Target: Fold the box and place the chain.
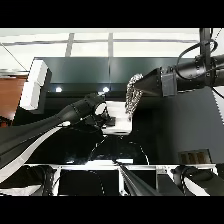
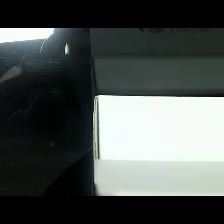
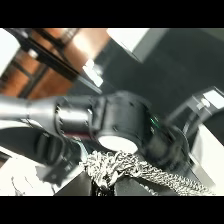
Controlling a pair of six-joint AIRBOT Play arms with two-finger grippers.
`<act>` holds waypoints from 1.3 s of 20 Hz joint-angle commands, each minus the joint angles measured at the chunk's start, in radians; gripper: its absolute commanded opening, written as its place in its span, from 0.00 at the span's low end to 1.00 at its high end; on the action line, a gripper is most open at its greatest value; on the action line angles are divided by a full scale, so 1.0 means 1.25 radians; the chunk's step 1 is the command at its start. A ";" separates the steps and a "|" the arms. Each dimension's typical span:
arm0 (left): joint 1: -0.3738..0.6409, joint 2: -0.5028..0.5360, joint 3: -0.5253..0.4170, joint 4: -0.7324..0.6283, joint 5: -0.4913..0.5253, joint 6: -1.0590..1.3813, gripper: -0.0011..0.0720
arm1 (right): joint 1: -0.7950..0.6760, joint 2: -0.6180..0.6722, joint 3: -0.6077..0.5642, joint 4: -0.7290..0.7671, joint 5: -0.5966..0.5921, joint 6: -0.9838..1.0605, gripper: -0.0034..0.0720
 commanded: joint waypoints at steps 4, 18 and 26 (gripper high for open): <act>0.001 -0.001 0.000 0.000 0.000 0.000 0.05 | 0.021 -0.002 -0.004 -0.092 -0.025 0.029 0.07; 0.001 -0.001 0.000 0.000 0.000 0.000 0.05 | 0.071 -0.015 -0.205 -0.128 -0.164 0.089 0.07; 0.001 -0.001 0.000 0.000 0.000 0.000 0.05 | 0.127 -0.070 -0.280 -0.203 -0.204 0.102 0.07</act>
